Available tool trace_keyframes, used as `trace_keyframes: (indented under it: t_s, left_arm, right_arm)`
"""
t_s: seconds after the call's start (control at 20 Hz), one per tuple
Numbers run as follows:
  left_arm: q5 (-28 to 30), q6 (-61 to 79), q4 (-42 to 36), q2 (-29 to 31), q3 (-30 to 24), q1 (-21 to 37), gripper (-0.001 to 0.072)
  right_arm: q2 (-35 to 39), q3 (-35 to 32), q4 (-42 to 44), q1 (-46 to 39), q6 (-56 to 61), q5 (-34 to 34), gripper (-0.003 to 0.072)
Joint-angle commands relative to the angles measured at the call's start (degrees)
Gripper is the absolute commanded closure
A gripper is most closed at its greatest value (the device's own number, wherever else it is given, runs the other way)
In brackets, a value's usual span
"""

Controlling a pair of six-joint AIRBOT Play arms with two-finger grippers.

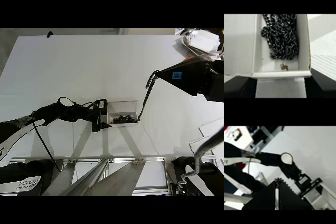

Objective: Fold the box and place the chain.

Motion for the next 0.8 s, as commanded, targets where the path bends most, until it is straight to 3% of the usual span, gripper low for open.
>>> trace_keyframes:
  t_s: [0.0, 0.1, 0.2, 0.4, 0.75]
  left_arm:
    - [0.00, 0.00, 0.00, -0.02, -0.02, -0.04, 0.0621]
    - [0.00, 0.00, 0.00, -0.02, -0.02, -0.04, 0.0621]
    - [0.00, 0.00, 0.00, -0.02, -0.02, -0.04, 0.0621]
    - [0.00, 0.00, 0.00, -0.02, -0.02, -0.04, 0.0621]
    - [0.00, 0.00, 0.02, -0.02, -0.02, -0.04, 0.0621]
  right_arm:
    - [0.00, 0.00, 1.73, 2.36, -3.39, -2.71, 0.0674]
    - [-1.25, 0.00, -1.99, 7.98, -3.72, -8.09, 0.0674]
    - [-3.72, 0.00, -10.99, 13.68, -3.17, -11.13, 0.0674]
    - [-10.12, -0.26, -29.27, 19.37, 4.07, -11.19, 0.0674]
    - [-19.45, -10.47, -30.73, 24.11, 4.11, -13.64, 0.0673]
